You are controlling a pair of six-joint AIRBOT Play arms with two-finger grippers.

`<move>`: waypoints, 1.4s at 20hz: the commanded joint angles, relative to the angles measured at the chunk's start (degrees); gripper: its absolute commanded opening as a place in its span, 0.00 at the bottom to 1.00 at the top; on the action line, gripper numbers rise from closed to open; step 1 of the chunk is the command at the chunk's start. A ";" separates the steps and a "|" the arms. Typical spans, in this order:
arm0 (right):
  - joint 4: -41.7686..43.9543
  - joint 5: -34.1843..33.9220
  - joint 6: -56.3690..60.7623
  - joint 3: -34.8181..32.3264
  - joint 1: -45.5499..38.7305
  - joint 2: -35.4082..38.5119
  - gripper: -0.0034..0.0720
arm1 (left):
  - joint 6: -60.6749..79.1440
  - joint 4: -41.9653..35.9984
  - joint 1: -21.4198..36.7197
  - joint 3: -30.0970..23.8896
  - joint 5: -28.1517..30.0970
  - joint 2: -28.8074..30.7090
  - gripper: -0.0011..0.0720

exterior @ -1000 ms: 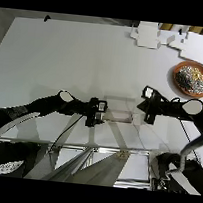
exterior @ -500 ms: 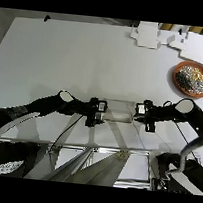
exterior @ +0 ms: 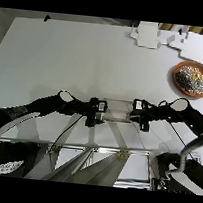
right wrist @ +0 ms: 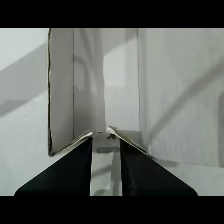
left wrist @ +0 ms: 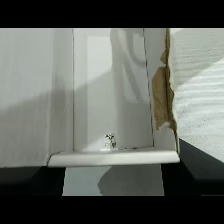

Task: Fold the box and place the chain.

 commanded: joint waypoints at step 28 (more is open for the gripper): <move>-17.07 8.11 78.66 0.50 -21.99 3.08 0.06 | 0.02 0.00 0.02 -0.02 -0.39 0.02 0.48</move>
